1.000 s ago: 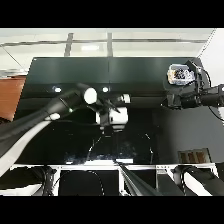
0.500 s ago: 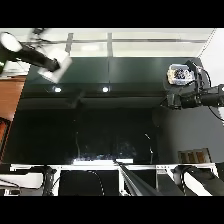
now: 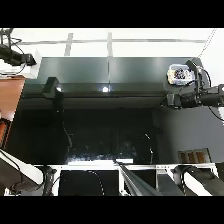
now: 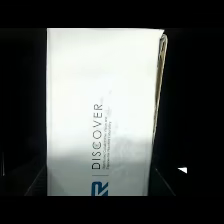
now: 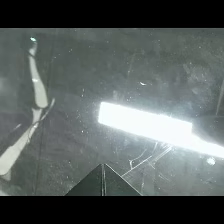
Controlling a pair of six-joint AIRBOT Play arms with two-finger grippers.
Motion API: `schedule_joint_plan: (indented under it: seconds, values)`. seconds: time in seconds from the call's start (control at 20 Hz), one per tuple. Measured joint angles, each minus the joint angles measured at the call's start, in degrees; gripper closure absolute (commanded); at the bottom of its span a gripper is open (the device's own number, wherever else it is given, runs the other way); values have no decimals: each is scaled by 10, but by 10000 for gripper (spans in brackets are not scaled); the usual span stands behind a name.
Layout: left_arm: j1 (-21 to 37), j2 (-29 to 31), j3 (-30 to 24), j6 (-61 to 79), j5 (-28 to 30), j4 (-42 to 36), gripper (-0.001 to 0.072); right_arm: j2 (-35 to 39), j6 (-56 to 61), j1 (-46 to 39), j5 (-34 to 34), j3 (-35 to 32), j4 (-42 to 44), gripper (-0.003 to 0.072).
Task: Fold the box and place the chain.
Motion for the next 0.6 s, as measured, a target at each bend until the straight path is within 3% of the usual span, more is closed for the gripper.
schedule_joint_plan:
  seconds: [0.2, 0.25, 0.3, 0.5, 0.55, 0.6]
  values:
    - [6, -54, 8, -2, 23, 13, 473, 0, 8, 0, -11, 0, 0, 671]
    - [7, -61, 7, -2, 29, 15, 317, 0, 9, 0, -16, 0, 0, 671]
    - [7, -64, 6, -2, 30, 17, 6, 0, 9, 0, -19, 0, 0, 671]
    - [7, -53, 19, -12, 35, 20, 16, 0, 11, 0, -25, 0, 0, 671]
    - [7, -38, 22, -24, 28, 19, 99, 0, 11, 0, -26, 0, 0, 671]
    - [8, -20, 23, -43, 20, 10, 360, 0, 13, 0, -27, 0, 0, 671]
